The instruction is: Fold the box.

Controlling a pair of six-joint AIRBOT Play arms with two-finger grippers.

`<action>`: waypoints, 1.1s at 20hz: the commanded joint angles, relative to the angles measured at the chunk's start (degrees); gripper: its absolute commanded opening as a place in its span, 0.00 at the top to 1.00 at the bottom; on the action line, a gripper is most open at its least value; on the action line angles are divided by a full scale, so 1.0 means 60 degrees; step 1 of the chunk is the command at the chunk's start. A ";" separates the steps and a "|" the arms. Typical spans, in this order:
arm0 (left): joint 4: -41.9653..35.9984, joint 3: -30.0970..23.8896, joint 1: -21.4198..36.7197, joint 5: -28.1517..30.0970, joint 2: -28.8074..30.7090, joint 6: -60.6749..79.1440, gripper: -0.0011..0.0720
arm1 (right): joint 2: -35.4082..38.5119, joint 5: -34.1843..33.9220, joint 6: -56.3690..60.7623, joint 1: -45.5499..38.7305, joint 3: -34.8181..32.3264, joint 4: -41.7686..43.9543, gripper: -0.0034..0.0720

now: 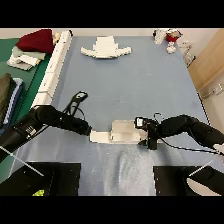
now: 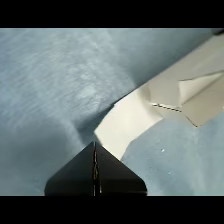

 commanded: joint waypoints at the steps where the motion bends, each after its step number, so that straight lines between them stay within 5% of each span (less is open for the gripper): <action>1: 0.0160 -0.0219 0.1461 -0.0943 -0.0084 -0.1676 0.97 | -0.0004 0.0000 0.0000 -0.0004 -0.0004 0.0004 0.20; 5: -0.1526 -0.0878 0.1206 -0.0175 -0.1188 -0.1333 0.97 | -0.0004 0.0000 0.0000 -0.0004 -0.0004 0.0004 0.20; 11: -0.4025 -0.1009 -0.1140 0.1727 -0.2459 -0.0430 0.97 | -0.0004 0.0000 0.0000 -0.0004 -0.0004 0.0004 0.20; 22: -0.4116 0.0790 -0.1577 0.0645 -0.2452 -0.0550 0.97 | -0.0004 0.0000 0.0000 -0.0004 -0.0004 0.0004 0.20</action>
